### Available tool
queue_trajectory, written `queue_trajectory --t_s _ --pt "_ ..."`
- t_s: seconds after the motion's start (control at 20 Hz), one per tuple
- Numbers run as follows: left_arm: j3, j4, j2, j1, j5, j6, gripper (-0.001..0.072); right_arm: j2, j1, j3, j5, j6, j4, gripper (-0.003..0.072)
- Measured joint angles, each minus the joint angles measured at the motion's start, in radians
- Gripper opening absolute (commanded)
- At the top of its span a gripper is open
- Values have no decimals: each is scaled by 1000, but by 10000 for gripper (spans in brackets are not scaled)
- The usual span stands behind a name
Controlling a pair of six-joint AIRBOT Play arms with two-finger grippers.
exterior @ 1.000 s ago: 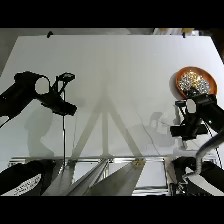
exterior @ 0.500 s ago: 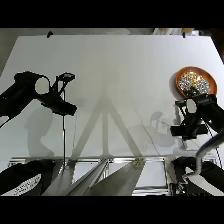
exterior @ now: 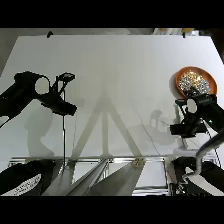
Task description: Fold the box and place the chain.
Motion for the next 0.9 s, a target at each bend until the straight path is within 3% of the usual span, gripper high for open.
queue_trajectory --t_s 0.2,0.4,0.5,0.55,0.6,0.9 --pt "0 0 0 0 0 0 7 0 -23 60 -84 -47 -31 12" --pt "0 0 0 0 0 0 7 -1 -231 241 -43 -142 -160 31" --pt "0 0 0 0 0 0 7 -1 -394 309 -39 -192 -189 317" --pt "0 0 0 0 0 0 7 -2 -480 331 -40 -214 -186 520" --pt "0 0 0 0 0 0 7 -4 -554 345 -42 -233 -170 618" --pt "0 0 0 0 0 0 7 -39 -845 380 -54 -323 -69 578"
